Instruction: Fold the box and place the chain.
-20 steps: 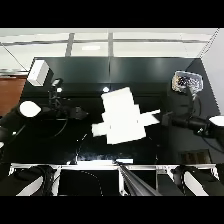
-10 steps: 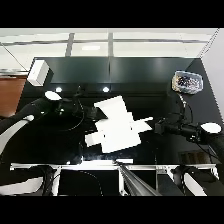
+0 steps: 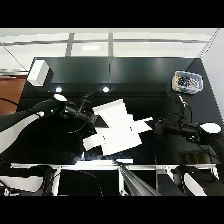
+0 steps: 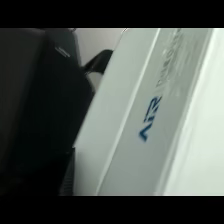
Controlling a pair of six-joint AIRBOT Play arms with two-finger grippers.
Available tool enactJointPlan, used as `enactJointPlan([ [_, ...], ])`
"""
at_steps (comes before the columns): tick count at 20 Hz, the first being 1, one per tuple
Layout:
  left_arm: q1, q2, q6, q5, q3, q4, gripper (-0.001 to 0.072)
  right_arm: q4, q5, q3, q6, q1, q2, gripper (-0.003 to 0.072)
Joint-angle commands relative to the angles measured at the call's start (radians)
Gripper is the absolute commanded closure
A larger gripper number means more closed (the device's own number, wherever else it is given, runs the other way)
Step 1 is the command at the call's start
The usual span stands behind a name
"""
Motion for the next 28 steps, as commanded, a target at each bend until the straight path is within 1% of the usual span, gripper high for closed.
enactJointPlan([
  [1, 0.001, -0.007, 0.043, -0.004, 0.003, 0.03, 0.0423, 0.0, 0.009, -0.001, 0.0, 0.001, 0.001, 0.0678],
  [2, 0.001, -0.007, 0.063, -0.001, 0.006, 0.034, 0.0469, 0.0, 0.009, -0.001, 0.0, 0.001, 0.001, 0.0678],
  [5, 0.01, -0.007, 0.066, 0.018, 0.021, 0.036, 0.0471, -0.004, 0.018, -0.001, 0.0, 0.001, 0.001, 0.0678],
  [6, 0.014, -0.007, 0.066, 0.018, 0.026, 0.037, 0.0485, -0.008, 0.023, -0.001, 0.0, 0.001, 0.001, 0.0678],
  [7, 0.016, -0.007, 0.069, 0.016, 0.031, 0.038, 0.0538, -0.01, 0.025, -0.001, 0.0, 0.001, 0.001, 0.0678],
  [9, 0.016, -0.007, 0.095, 0.014, 0.033, 0.038, 0.0571, -0.01, 0.024, -0.001, 0.0, 0.001, 0.001, 0.0678],
  [10, 0.016, -0.007, 0.1, 0.014, 0.033, 0.038, 0.0616, -0.011, 0.025, -0.001, 0.0, 0.001, 0.001, 0.0678],
  [11, 0.016, -0.007, 0.116, 0.012, 0.033, 0.038, 0.0621, -0.015, 0.025, -0.001, 0.0, 0.001, 0.001, 0.0678],
  [12, 0.016, -0.007, 0.13, 0.01, 0.033, 0.038, 0.0667, -0.022, 0.024, -0.001, 0.0, 0.001, 0.001, 0.0677],
  [13, 0.016, -0.007, 0.148, 0.008, 0.033, 0.038, 0.068, -0.03, 0.024, 0.0, 0.0, 0.0, 0.001, 0.0671],
  [15, 0.015, -0.005, 0.186, -0.001, 0.033, 0.037, 0.0681, -0.061, 0.026, 0.008, 0.002, -0.009, 0.001, 0.0667],
  [17, 0.008, 0.011, 0.23, -0.013, 0.037, 0.04, 0.0682, -0.151, 0.08, 0.055, 0.012, -0.049, 0.001, 0.066],
  [18, 0.002, 0.027, 0.235, -0.007, 0.043, 0.057, 0.0682, -0.229, 0.126, 0.097, 0.025, -0.08, 0.001, 0.0659],
  [19, -0.01, 0.045, 0.235, 0.003, 0.053, 0.085, 0.0683, -0.306, 0.162, 0.146, 0.063, -0.112, 0.001, 0.0482],
  [20, -0.028, 0.067, 0.235, 0.021, 0.062, 0.118, 0.0683, -0.374, 0.188, 0.197, 0.116, -0.145, 0.001, 0.0107],
  [21, -0.048, 0.09, 0.244, 0.049, 0.066, 0.142, 0.0683, -0.424, 0.192, 0.241, 0.148, -0.169, 0.001, 0.0078],
  [23, -0.111, 0.146, 0.29, 0.126, 0.066, 0.161, 0.0683, -0.447, 0.186, 0.298, 0.156, -0.192, 0.001, 0.0078],
  [25, -0.189, 0.196, 0.406, 0.184, 0.066, 0.161, 0.0683, -0.455, 0.191, 0.308, 0.08, -0.188, 0.001, 0.0078],
  [26, -0.224, 0.208, 0.465, 0.196, 0.066, 0.161, 0.0682, -0.459, 0.2, 0.306, 0.021, -0.185, 0.0, 0.0079],
  [28, -0.268, 0.203, 0.554, 0.227, 0.066, 0.188, 0.0682, -0.492, 0.179, 0.303, -0.074, -0.162, -0.002, 0.0079],
])
